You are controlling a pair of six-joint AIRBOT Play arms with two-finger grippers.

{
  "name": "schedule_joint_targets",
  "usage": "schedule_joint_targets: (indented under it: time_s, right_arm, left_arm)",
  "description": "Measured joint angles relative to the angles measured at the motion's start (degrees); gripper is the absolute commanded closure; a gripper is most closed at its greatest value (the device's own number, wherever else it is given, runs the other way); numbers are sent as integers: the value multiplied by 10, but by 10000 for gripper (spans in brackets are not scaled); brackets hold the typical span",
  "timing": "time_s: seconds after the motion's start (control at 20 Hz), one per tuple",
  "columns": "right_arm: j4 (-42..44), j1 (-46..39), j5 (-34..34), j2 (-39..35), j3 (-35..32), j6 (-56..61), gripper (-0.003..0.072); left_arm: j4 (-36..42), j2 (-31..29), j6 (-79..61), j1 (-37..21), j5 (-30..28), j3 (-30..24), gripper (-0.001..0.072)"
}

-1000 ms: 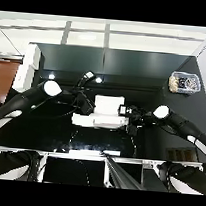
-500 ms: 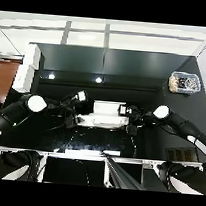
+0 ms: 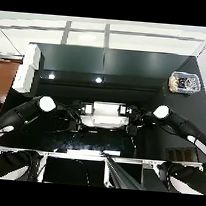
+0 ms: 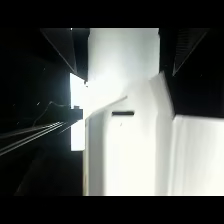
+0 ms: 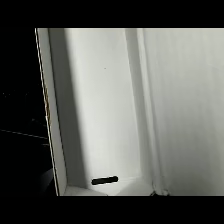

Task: Fold the box and place the chain.

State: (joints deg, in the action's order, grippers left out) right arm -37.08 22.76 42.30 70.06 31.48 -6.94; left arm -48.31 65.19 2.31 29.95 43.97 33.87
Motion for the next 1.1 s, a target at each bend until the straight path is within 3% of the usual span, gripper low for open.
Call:
schedule_joint_targets:
  time_s: [0.05, 0.1, 0.2, 0.65, 1.1]
  right_arm:
    - [0, 0, 0, 0, 0, 0, 283]
    - [0, 0, 0, 0, 0, -1, 283]
    - [0, 0, 0, 0, 0, -1, 283]
    - [0, 0, 1, 0, 0, 0, 283]
    - [0, 0, 1, 0, 0, 0, 283]
  left_arm:
    - [9, 4, -5, 7, -5, 1, 380]
    - [18, 7, -7, 12, -10, 2, 383]
    - [30, 10, -11, 18, -16, 3, 492]
    - [65, 14, -3, 26, -69, 4, 492]
    - [129, 42, 0, 39, -66, 4, 492]
